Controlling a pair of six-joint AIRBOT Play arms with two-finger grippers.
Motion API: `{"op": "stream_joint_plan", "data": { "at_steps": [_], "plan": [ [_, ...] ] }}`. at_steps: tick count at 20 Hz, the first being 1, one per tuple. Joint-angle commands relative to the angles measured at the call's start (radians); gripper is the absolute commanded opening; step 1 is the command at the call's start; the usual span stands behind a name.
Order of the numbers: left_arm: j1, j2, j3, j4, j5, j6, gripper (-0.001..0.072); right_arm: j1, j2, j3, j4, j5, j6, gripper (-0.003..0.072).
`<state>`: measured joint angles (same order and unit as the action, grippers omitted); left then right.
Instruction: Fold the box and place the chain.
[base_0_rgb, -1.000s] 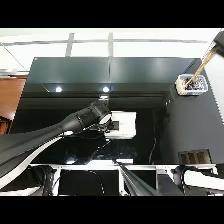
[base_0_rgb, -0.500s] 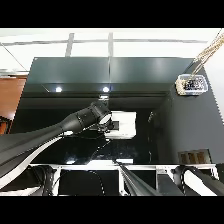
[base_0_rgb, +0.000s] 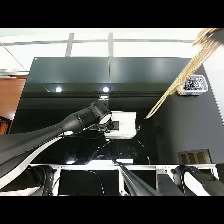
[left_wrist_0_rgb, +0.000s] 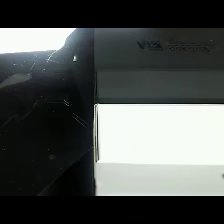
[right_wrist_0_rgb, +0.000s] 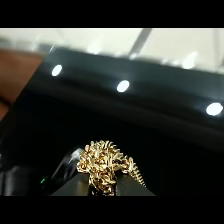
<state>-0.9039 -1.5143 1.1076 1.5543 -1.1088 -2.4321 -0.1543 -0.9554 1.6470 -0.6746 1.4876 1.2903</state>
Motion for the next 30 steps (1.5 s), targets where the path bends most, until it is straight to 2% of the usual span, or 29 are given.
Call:
{"op": "stream_joint_plan", "data": {
  "at_steps": [1,7,13,18,27,30],
  "plan": [
    [0.001,0.001,0.0,0.001,0.0,0.0,0.0027,0.127,0.005,-0.035,0.029,0.082,-0.024,0.0012],
    [0.001,0.001,0.0,0.0,0.0,0.0,0.0027,0.269,0.003,-0.074,0.11,0.007,-0.024,0.0012],
    [0.001,0.001,0.0,0.0,0.0,0.0,0.0027,0.294,0.001,-0.091,0.133,-0.078,-0.024,0.0012],
    [0.001,0.001,0.0,0.001,0.0,0.0,0.0027,0.294,0.001,-0.091,0.188,-0.065,-0.028,0.0012],
    [0.001,0.001,0.0,0.0,0.0,0.0,0.0027,0.295,0.0,-0.092,0.211,0.037,-0.026,0.0012],
    [0.001,0.001,0.0,0.0,0.0,0.0,0.0027,0.312,0.0,-0.138,0.211,0.038,-0.026,0.0012]
  ]
}}
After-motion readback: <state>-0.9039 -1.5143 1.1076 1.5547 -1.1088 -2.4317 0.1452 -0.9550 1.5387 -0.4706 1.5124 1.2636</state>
